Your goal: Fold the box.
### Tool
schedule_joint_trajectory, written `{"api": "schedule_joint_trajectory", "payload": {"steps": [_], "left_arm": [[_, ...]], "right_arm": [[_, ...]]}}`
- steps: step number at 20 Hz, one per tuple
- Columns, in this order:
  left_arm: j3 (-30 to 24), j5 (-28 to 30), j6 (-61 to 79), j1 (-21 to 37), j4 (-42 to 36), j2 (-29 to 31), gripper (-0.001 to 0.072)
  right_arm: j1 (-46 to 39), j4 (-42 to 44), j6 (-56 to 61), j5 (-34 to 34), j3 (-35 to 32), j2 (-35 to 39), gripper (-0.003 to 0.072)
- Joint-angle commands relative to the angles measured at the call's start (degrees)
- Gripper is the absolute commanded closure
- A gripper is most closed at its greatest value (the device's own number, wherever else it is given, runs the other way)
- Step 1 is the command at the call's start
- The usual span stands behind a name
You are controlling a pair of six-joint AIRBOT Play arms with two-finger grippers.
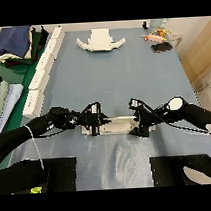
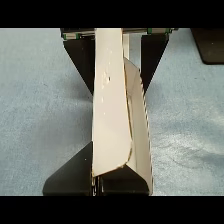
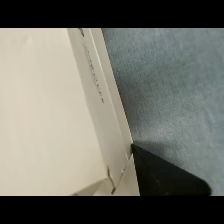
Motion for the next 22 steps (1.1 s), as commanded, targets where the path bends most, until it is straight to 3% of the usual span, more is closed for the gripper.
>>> {"api": "schedule_joint_trajectory", "payload": {"steps": [1,10,17,22], "left_arm": [[0.02,0.11,0.00,0.07,-0.04,0.04,0.0695],[0.00,0.11,0.00,0.07,-0.04,0.04,0.0695],[0.00,0.11,0.00,0.07,-0.04,0.04,0.0695],[0.00,0.11,0.00,0.07,-0.04,0.04,0.0695]], "right_arm": [[0.04,0.48,0.37,-1.36,0.02,0.09,-0.0025],[0.00,2.01,-17.49,-5.81,-0.83,-0.85,-0.0021],[-1.57,1.97,-19.56,-6.05,-1.11,-1.60,0.0000],[-1.51,6.91,-25.20,-5.97,-1.51,-1.77,0.0002]]}}
